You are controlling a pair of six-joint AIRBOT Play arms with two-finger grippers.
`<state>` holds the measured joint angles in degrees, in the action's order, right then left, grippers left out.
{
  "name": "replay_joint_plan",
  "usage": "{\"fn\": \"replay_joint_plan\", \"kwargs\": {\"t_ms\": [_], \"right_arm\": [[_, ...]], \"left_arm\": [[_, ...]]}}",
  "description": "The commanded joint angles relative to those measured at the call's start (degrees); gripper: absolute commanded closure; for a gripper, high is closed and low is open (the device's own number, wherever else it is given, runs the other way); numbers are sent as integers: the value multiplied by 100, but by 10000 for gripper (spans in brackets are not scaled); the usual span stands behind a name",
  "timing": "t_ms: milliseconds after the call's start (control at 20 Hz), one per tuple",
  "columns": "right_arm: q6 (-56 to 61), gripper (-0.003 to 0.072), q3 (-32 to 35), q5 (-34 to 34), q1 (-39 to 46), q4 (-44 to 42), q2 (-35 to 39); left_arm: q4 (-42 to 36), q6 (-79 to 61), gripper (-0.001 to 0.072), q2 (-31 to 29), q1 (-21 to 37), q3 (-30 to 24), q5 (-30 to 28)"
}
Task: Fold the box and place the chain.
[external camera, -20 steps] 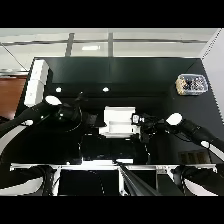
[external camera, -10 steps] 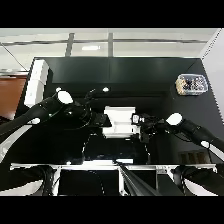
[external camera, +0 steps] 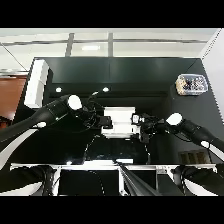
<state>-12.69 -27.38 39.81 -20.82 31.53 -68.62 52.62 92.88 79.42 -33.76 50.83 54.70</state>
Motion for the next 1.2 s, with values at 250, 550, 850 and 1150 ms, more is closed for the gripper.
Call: {"fn": "replay_joint_plan", "kwargs": {"t_ms": [250,550,850,1150], "right_arm": [[2,283,2,0,0,-2,-4],[2,283,4,0,0,0,-4],[2,284,2,0,0,0,-4],[2,283,2,0,0,0,-4]], "left_arm": [[603,728,97,13,-170,52,-155],[2645,1777,97,293,-800,870,627],[2789,2011,98,601,-1150,1443,1029],[2326,2009,167,601,-1150,1475,1051]]}}
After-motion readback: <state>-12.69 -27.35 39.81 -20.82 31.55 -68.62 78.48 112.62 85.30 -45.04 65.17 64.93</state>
